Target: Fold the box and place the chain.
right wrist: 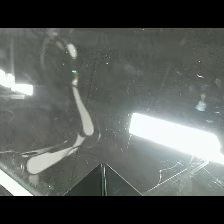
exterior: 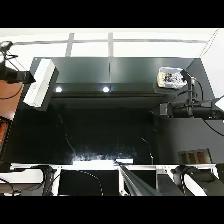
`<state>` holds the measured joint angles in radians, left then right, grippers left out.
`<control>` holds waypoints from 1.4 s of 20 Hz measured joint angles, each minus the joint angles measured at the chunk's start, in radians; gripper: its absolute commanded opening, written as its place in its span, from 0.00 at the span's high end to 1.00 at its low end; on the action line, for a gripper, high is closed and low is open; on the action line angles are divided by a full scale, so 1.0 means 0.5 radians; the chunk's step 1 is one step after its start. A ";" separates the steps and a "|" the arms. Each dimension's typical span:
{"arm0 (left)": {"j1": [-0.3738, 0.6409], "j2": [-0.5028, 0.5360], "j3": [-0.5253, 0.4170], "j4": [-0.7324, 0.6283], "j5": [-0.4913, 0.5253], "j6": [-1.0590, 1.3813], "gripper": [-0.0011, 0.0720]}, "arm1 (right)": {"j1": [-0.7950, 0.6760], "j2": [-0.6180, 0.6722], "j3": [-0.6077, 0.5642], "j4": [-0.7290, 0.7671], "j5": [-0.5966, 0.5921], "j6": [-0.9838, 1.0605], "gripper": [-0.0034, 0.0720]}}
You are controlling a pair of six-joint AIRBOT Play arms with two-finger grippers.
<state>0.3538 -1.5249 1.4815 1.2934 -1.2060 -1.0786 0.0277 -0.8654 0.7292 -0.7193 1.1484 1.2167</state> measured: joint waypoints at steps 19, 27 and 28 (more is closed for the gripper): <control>-1.048 1.792 -1.809 -0.246 0.621 -0.604 0.95 | -0.002 0.562 -0.359 -0.931 -0.495 0.357 0.93; -1.112 1.886 -1.949 -0.250 0.732 -0.604 0.95 | -0.002 0.571 -0.408 -1.045 -0.578 0.381 0.93; -1.113 1.888 -1.953 -0.251 0.735 -0.603 0.95 | -0.002 0.571 -0.409 -1.052 -0.580 0.380 0.93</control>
<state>-0.2028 -0.5808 0.5049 1.1679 -0.8387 -1.3804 0.0265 -0.5797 0.5247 -1.2453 0.8585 1.4067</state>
